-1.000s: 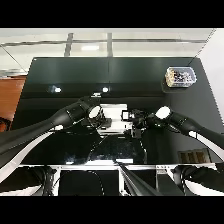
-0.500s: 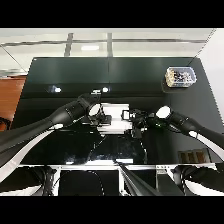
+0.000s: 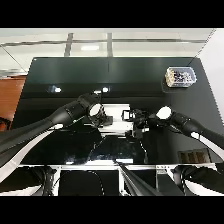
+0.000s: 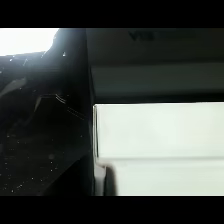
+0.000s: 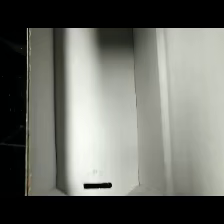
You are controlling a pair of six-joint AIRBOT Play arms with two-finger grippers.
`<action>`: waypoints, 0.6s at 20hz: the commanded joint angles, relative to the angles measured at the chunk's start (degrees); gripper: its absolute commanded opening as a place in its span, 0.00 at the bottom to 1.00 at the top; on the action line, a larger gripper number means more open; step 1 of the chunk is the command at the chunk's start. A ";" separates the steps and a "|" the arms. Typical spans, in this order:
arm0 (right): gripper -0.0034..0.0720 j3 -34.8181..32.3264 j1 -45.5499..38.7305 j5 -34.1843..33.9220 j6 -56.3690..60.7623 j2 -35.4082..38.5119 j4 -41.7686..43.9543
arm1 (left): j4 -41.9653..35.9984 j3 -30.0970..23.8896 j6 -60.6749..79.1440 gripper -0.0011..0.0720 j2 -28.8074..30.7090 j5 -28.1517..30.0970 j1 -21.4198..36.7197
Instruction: Fold the box and place the chain.
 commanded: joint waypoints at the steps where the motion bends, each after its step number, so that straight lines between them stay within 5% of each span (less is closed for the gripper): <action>1: 1.00 0.02 -0.02 3.06 9.94 4.31 -13.53 | 0.61 0.00 -0.09 0.05 0.00 -0.52 0.02; 7: 0.96 0.02 0.02 3.87 10.86 7.19 -14.25 | 0.61 0.00 -0.09 0.05 0.00 -0.55 0.02; 10: 0.40 0.02 0.02 3.96 10.69 7.19 -10.45 | 0.61 0.00 -0.09 0.05 0.00 -0.52 0.02; 12: 0.31 0.00 0.39 4.42 10.73 7.15 -5.86 | 0.59 0.00 -0.09 0.05 0.00 -0.52 0.02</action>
